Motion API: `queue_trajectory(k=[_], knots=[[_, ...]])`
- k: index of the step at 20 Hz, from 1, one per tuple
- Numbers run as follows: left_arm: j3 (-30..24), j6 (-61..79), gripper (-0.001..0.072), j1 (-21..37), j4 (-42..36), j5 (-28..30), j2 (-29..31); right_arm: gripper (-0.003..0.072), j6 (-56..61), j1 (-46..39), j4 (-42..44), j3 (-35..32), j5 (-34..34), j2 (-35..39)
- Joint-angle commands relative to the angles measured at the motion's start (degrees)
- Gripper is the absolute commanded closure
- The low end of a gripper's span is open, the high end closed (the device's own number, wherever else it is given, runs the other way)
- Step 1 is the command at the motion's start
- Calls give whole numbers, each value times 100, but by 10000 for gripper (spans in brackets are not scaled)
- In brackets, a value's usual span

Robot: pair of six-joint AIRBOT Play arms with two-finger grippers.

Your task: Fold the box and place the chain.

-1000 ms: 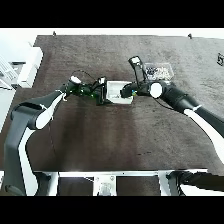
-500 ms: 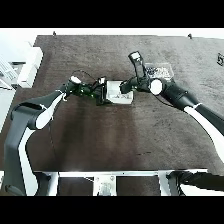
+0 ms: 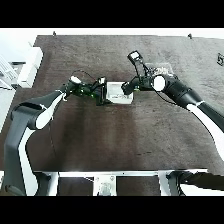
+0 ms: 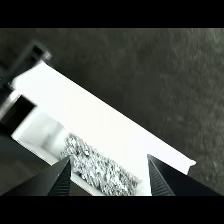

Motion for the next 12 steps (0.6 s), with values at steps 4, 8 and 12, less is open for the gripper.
queue_trajectory(k=[4, 8, 12], knots=[[4, 0, 231, 4, 0, 0, 2, 138, -393, -195, -94, 232, -11, 81], [4, 0, 231, 4, 0, 2, 2, 510, -1003, -376, -74, 645, -212, 262], [4, 0, 231, 4, 0, 2, 2, 555, -1910, -848, 452, 649, -304, 166]])
